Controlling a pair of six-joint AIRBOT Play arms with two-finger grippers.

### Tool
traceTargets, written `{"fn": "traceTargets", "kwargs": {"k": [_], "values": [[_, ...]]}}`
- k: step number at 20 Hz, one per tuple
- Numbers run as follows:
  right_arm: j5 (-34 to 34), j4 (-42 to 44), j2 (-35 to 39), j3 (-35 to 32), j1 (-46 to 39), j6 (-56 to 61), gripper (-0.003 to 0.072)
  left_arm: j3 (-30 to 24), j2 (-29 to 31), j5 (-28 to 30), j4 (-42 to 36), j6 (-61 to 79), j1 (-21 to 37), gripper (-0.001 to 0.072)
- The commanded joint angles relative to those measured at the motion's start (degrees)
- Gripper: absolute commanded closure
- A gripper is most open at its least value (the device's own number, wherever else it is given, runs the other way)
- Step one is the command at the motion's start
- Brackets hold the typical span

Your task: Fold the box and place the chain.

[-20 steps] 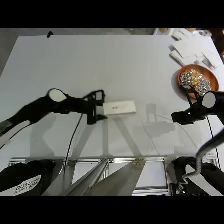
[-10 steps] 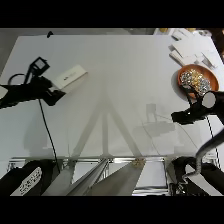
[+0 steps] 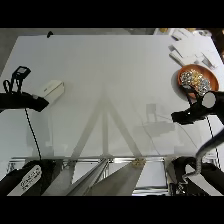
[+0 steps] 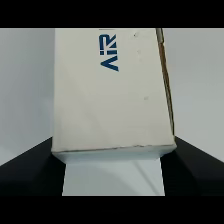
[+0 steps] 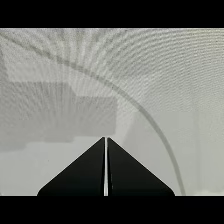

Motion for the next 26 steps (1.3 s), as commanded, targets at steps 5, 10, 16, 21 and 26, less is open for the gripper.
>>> {"fn": "traceTargets", "kwargs": {"k": [5,10,16,21,26], "values": [[0.02,0.0,-0.04,-0.04,-0.02,0.02,0.0671,-1.42,-1.4,-7.87,4.02,-5.22,0.44,0.0191],[0.02,0.0,-0.04,-0.04,-0.02,0.02,0.0671,-1.42,-1.38,-11.61,3.48,-11.04,0.44,-0.0009],[0.02,0.02,-0.04,-0.04,-0.02,0.0,0.0671,-1.42,2.12,-13.25,6.91,-15.85,0.42,0.0012],[0.02,0.0,-0.04,-0.04,-0.02,0.02,0.0671,-1.42,15.13,-14.8,6.56,-15.85,0.35,0.0012],[0.02,0.0,-0.04,-0.04,-0.02,0.02,0.0671,-1.42,27.56,-15.43,6.56,-15.82,0.26,0.0012]]}}
